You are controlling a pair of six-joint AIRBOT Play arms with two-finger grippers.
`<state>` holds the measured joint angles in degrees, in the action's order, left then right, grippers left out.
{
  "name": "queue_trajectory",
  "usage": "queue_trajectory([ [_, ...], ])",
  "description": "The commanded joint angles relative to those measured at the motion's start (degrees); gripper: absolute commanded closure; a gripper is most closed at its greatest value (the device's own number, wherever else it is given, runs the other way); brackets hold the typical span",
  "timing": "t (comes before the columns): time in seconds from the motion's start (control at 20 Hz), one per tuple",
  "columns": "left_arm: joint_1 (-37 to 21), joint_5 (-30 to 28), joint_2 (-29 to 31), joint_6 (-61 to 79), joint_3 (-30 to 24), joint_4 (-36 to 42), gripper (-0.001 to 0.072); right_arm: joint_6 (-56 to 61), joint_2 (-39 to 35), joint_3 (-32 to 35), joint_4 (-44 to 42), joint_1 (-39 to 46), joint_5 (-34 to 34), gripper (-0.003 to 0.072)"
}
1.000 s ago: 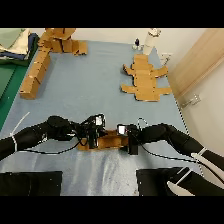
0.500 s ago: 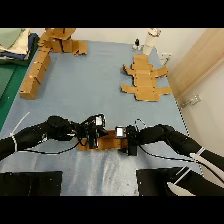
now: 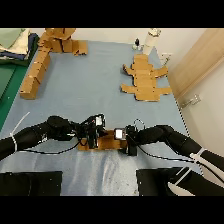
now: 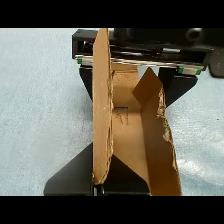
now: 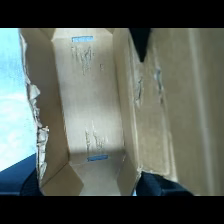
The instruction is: Fold the box.
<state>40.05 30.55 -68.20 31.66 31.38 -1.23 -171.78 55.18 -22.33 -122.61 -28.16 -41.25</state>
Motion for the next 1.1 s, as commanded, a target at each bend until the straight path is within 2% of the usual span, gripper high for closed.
queue_trajectory([
  [0.0, -0.02, -0.07, -0.02, 0.02, 0.0, 0.0, 0.0697, -0.15, 0.17, 0.07, 0.44, -0.15, 0.24, 0.0001],
  [0.35, -0.02, -0.04, -0.02, 0.02, 0.0, 0.0, 0.0697, 0.04, 0.15, 0.09, -0.31, -0.11, 0.28, 0.0002],
  [0.45, -0.02, -0.02, -0.02, 0.02, 0.0, 0.0, 0.0697, 4.66, 0.11, 0.09, -1.36, -0.04, 0.28, 0.0131],
  [0.95, -0.02, -0.02, -0.02, 0.02, 0.0, 0.02, 0.0697, 6.38, 0.11, 0.09, -1.33, -0.02, 0.33, 0.0131],
  [1.05, -0.02, -0.02, -0.02, 0.02, 0.0, 0.0, 0.0698, 6.38, 0.11, 0.09, -1.29, -0.02, 0.31, 0.0171],
])
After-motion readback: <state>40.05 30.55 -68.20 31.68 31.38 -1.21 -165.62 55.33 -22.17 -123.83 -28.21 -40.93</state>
